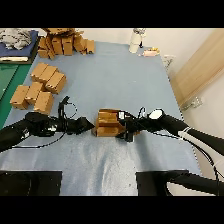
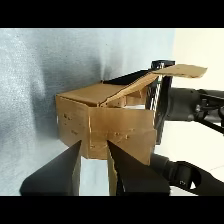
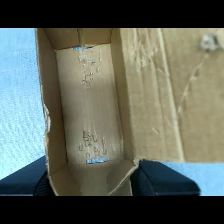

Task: Fold the box.

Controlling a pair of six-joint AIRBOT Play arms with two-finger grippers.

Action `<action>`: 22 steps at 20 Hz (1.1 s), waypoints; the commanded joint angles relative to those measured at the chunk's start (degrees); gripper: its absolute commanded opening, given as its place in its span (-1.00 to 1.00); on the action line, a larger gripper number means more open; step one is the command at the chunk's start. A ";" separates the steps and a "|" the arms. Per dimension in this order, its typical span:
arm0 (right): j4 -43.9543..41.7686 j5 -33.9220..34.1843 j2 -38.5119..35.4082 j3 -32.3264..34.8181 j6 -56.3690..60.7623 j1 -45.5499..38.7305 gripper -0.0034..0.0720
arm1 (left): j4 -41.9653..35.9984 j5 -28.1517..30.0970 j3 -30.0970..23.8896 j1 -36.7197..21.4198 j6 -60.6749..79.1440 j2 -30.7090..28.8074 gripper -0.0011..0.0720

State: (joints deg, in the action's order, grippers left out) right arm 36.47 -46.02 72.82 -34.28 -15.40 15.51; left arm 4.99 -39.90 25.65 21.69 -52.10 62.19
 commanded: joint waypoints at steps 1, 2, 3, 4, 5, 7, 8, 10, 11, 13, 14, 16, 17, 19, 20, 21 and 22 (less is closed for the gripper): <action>-0.02 0.00 -0.02 -0.04 0.00 -0.02 0.61 | 0.81 -0.37 0.00 0.02 0.28 0.83 -0.27; 0.00 0.00 -0.02 -0.04 0.00 -0.02 0.61 | 0.76 -0.83 0.02 0.07 1.36 1.68 -0.27; 0.02 0.00 -0.02 -0.04 0.00 -0.02 0.61 | 0.79 -1.79 0.13 0.13 3.02 2.62 -0.25; 0.00 0.00 -0.04 -0.04 0.00 -0.02 0.61 | 0.76 -3.87 0.61 0.13 4.50 3.85 0.41; 0.02 0.00 -0.02 -0.04 0.00 -0.04 0.61 | 0.79 -5.86 1.49 0.13 4.52 4.94 0.56; 0.00 0.00 -0.02 -0.04 0.02 -0.04 0.61 | 0.81 -5.90 3.17 0.11 4.79 5.95 0.56; 0.00 0.00 -0.02 -0.04 0.02 -0.02 0.61 | 0.81 -5.18 3.69 0.13 4.81 6.03 0.56; 0.00 0.00 -0.02 -0.04 0.07 -0.04 0.61 | 0.81 -4.39 3.91 0.13 6.29 6.03 0.55; -0.02 -0.02 -0.02 -0.04 0.07 -0.02 0.61 | 0.74 -3.39 3.91 0.11 6.47 6.03 0.56; 0.00 0.00 -0.02 -0.04 0.07 -0.02 0.61 | -0.04 -1.68 3.91 0.11 6.23 6.03 0.56; 0.00 0.00 -0.02 -0.04 0.07 -0.04 0.61 | -0.83 -1.70 3.91 0.11 6.21 6.03 0.55; -0.02 -0.02 -0.02 -0.04 0.07 -0.02 0.61 | -0.94 -1.07 3.93 0.11 6.25 6.03 0.55; 0.04 0.00 -0.02 -0.04 0.22 -0.04 0.61 | -0.76 -0.68 3.93 0.07 6.23 6.03 0.55; 0.00 0.00 -0.02 -0.04 0.24 -0.04 0.61 | -0.55 -0.22 3.93 0.13 4.90 6.03 0.49; 0.02 0.00 -0.02 -0.04 0.24 -0.02 0.61 | 0.90 0.46 4.09 0.24 3.06 6.03 0.48; 0.02 0.00 -0.02 -0.04 0.24 -0.04 0.61 | 4.35 2.38 4.57 0.98 -1.01 6.03 0.47; 0.02 0.00 -0.02 -0.04 0.24 -0.02 0.61 | 9.27 4.00 5.51 2.25 -5.40 6.03 0.47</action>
